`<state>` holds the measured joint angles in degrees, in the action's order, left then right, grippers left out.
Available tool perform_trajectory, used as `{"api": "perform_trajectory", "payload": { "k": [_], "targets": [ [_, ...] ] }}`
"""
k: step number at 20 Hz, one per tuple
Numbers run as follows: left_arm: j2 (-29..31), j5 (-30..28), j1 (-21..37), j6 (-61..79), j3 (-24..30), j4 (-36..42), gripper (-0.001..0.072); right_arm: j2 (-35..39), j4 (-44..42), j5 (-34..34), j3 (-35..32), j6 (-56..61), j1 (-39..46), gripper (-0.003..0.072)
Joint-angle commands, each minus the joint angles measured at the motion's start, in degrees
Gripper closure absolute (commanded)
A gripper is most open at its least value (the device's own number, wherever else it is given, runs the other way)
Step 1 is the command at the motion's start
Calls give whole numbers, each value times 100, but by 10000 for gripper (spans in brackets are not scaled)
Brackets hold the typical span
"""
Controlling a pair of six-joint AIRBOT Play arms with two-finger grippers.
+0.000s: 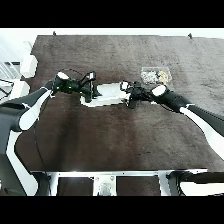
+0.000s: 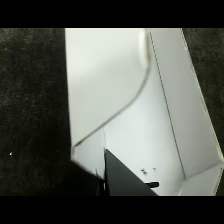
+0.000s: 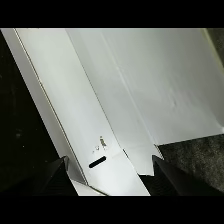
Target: Fold the box and place the chain.
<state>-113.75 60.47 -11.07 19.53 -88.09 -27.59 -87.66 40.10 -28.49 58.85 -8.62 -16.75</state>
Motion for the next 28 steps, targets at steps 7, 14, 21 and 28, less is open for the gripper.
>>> {"api": "perform_trajectory", "payload": {
  "k": [7, 14, 21, 28],
  "targets": [
    [-2, 2, 0, 2, -7, 0, 689, -437, -24, -1316, 763, -109, 417, 80],
    [-2, 2, 0, 2, -7, 0, 689, -728, -66, -2085, 1209, -125, 625, 80],
    [-2, 2, 0, 2, -7, 0, 689, -861, -61, -2111, 1331, -260, 728, 80],
    [-2, 2, 0, 2, -7, 0, 689, -1309, -87, -2730, 1882, -214, 824, 80]
  ]
}}
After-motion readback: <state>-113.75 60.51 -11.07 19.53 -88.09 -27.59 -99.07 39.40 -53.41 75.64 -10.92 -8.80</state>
